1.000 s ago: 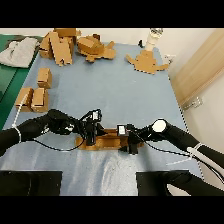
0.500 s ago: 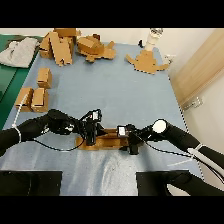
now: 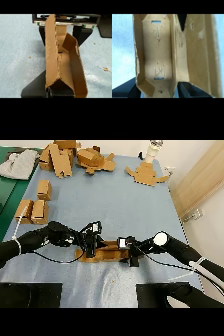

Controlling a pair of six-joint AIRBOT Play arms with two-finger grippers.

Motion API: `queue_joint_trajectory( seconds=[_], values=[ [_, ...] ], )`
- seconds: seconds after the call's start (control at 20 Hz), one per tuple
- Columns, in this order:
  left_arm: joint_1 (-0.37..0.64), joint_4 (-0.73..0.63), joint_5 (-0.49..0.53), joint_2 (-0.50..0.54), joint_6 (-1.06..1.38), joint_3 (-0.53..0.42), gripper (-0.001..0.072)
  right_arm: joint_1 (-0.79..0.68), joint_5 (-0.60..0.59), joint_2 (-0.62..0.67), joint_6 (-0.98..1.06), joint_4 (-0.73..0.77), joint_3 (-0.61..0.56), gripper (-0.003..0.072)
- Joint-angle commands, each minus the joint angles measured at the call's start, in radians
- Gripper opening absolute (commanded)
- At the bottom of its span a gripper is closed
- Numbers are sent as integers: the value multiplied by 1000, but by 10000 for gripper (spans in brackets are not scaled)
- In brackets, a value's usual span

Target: Fold the box.

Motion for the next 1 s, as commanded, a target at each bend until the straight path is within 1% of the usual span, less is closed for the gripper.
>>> queue_joint_trajectory(
  seconds=[0.0, 0.35, 0.45, 0.5, 0.95],
  values=[
    [0, 0, 0, 1, 0, 0, 15, 0, -7, 2, 6, -3, -20, 576],
    [0, 0, 0, 1, 0, 0, 15, 0, -24, 9, 6, 3, -19, 581],
    [0, 0, 0, 0, 0, 0, 15, 0, -23, 9, 6, 3, -20, 568],
    [0, 0, 0, 1, 0, 0, 15, 0, -23, 9, 6, 3, -20, 518],
    [0, 0, 0, 1, 0, 0, 15, 0, -34, 9, 6, 5, -20, 517]
  ],
)
